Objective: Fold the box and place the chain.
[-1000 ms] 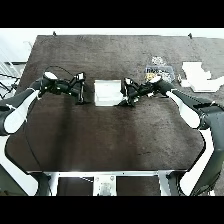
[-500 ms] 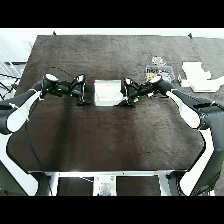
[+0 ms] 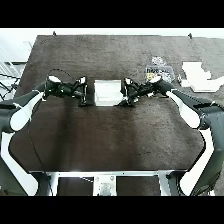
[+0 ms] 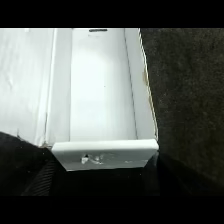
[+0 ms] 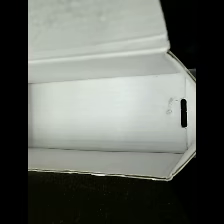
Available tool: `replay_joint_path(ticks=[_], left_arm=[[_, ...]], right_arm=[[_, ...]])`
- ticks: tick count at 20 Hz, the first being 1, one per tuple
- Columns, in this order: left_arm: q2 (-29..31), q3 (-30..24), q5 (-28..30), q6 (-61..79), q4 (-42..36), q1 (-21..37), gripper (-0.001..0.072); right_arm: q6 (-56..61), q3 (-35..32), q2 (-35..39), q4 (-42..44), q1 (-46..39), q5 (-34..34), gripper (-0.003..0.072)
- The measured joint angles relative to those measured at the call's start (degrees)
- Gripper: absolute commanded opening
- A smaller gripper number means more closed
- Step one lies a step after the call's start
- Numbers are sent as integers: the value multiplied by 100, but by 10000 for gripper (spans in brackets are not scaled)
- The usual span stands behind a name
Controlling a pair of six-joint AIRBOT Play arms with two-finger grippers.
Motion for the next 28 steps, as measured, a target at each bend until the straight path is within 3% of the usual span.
replay_joint_path(ticks=[11,19,20,21,22,28], left_arm=[[-103,2,511,46,-140,-280,716],[-302,146,555,-22,-184,-306,707],[-317,157,555,-35,-184,-306,685],[-326,162,555,-44,-188,-306,493],[-334,170,546,-44,-195,-306,419],[-352,175,614,-125,-199,-308,417]], right_arm=[[2,0,0,4,2,-11,587],[2,2,2,2,0,-11,587],[2,2,2,2,0,-9,587],[2,2,2,2,0,-9,587],[0,2,2,0,0,-9,587],[-4,4,2,2,0,-11,587]])
